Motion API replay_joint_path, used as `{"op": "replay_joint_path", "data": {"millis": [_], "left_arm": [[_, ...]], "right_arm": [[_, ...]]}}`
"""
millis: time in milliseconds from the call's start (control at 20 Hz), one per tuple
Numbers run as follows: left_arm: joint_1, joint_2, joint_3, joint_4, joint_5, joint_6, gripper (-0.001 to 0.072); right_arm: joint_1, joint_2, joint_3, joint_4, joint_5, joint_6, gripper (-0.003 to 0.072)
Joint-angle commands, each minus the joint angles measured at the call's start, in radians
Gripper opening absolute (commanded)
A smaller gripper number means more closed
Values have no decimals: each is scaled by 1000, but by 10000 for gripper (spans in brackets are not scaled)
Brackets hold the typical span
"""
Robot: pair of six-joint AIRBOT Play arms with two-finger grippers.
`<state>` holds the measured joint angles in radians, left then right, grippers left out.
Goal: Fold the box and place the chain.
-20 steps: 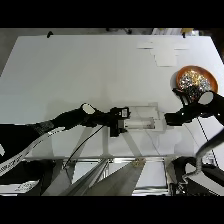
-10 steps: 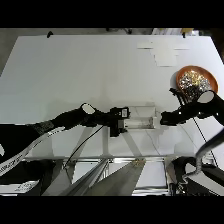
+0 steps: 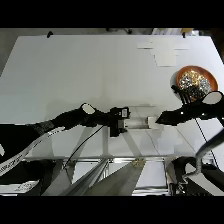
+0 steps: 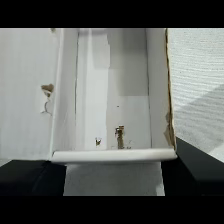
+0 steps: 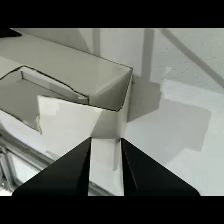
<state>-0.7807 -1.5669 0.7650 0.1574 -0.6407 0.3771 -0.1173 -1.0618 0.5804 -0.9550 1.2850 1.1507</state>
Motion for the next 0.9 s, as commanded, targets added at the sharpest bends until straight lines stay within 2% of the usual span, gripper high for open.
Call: {"op": "replay_joint_path", "data": {"millis": [0, 300, 550, 850], "left_arm": [[0, 0, 0, 0, 0, 0, 171], [0, 0, 0, 0, 0, 0, 171], [0, 0, 0, 0, 0, 0, 171], [0, 0, 0, 0, 0, 0, 171]], "right_arm": [[35, 7, -3, 3, 5, -8, 286], [164, 7, -3, -29, -101, 66, 343], [392, 7, -2, -222, -269, 441, 341], [546, -2, -1, -414, -330, 771, 342]]}}
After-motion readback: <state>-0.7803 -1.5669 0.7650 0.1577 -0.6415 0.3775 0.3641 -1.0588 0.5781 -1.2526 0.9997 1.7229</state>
